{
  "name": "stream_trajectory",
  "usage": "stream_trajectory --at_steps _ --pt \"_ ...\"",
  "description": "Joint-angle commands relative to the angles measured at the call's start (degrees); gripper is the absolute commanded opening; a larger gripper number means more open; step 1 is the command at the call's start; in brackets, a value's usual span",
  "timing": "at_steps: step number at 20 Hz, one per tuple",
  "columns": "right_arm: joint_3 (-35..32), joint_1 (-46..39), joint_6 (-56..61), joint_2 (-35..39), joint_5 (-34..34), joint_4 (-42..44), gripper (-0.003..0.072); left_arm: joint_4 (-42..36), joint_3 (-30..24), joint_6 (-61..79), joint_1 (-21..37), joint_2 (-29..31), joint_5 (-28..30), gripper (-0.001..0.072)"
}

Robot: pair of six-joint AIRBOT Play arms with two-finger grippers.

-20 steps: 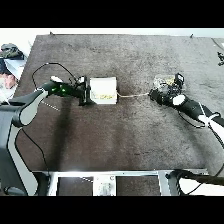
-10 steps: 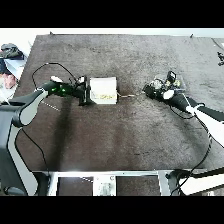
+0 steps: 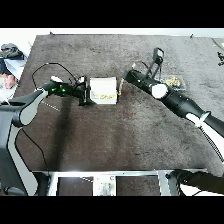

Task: Fold the box and place the chain.

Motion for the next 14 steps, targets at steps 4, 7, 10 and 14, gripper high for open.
stream_trajectory --at_steps 4,7,10,14 --pt "6.64 10.97 -0.57 0.94 -4.02 -1.16 -0.0015 0.02 0.02 0.02 -0.04 0.0 0.02 0.0461" --pt "8.0 13.27 -0.57 -1.27 -3.78 -1.14 -0.0015 0.02 0.02 0.02 -0.04 0.0 0.02 0.0461" --pt "7.98 13.44 -0.57 -3.08 -1.55 -3.06 -0.0015 0.02 0.02 0.02 -0.04 0.0 0.02 0.0461" --pt "7.87 12.35 -0.57 -5.92 0.0 -5.33 0.0028 0.02 0.02 0.02 -0.04 0.0 0.04 0.0461"
